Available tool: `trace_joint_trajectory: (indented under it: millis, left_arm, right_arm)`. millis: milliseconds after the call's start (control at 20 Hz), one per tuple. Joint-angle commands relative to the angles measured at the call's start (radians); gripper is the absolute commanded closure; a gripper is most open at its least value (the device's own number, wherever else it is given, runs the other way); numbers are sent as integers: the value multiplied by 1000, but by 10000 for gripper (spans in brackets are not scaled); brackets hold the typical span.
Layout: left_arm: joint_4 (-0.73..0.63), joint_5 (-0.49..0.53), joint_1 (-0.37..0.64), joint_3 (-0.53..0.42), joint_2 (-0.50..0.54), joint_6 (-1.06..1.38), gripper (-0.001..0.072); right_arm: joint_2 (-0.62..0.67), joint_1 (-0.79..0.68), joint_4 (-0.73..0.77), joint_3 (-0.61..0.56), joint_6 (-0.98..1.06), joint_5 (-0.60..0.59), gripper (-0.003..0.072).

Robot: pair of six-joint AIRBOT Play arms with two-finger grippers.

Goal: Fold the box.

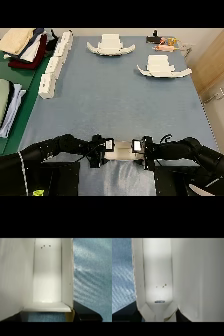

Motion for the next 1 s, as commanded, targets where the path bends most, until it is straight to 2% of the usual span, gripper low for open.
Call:
trace_joint_trajectory:
  millis: [0,850,950]
  left_arm:
    - [0,0,-1,1,0,0,178]
    - [0,0,-1,1,0,0,178]
    - [0,0,-1,1,0,0,178]
  right_arm:
    - [1,1,0,0,0,0,267]
    - [2,0,-33,0,0,8,257]
    - [2,0,-35,0,0,-11,-34]
